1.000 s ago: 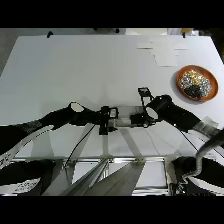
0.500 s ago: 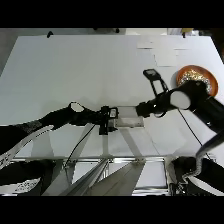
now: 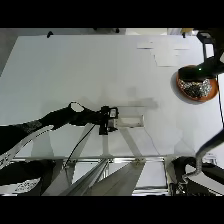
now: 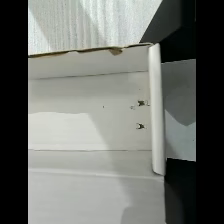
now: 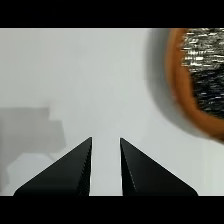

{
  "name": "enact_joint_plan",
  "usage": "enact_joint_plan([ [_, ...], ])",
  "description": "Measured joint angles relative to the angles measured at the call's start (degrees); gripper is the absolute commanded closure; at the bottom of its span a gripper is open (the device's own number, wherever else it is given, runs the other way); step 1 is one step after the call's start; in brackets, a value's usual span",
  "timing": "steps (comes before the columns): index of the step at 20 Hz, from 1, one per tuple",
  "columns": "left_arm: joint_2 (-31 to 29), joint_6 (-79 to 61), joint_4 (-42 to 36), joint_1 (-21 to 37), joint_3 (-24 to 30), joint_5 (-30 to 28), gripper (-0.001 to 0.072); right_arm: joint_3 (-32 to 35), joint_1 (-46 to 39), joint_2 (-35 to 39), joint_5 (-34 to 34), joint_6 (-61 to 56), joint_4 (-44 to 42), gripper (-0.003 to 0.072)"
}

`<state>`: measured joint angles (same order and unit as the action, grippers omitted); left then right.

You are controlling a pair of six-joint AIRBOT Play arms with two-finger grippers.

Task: Fold the box and place the chain.

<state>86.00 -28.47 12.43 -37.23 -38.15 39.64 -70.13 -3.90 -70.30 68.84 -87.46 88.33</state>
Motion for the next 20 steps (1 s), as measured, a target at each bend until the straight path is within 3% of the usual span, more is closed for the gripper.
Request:
enact_joint_plan([
  [6, 0.0, 0.0, 0.02, 0.0, 0.0, 0.02, 0.0502, -0.81, -10.75, -9.84, -3.45, 4.63, 0.39, 0.0509],
  [20, 0.0, 0.0, 0.0, 0.0, 0.0, 0.04, 0.0502, -0.92, -16.83, -20.26, -3.87, 5.49, 2.62, 0.0509],
])
